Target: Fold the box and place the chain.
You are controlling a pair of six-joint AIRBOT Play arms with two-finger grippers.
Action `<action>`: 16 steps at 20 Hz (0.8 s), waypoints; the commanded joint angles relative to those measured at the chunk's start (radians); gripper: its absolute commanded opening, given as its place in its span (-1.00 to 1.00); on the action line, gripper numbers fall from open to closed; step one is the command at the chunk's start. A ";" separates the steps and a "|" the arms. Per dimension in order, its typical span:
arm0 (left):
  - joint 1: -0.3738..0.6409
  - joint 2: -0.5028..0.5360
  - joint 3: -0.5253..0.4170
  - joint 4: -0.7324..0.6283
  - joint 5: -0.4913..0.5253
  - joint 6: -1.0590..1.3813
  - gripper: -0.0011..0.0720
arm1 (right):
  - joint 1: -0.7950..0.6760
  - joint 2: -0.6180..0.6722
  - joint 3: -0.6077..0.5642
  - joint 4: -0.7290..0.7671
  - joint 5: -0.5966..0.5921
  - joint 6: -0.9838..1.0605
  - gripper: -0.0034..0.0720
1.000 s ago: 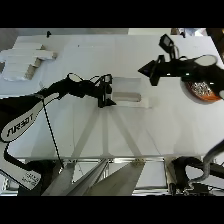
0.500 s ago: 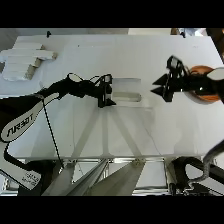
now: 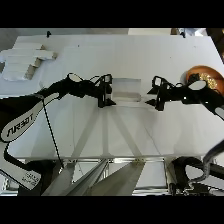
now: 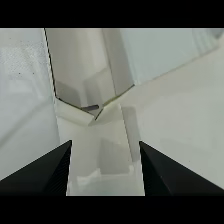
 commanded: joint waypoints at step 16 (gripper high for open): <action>0.001 0.000 0.000 0.000 0.000 0.000 -0.21 | 0.094 -0.064 -0.003 0.153 -0.034 -0.200 -0.34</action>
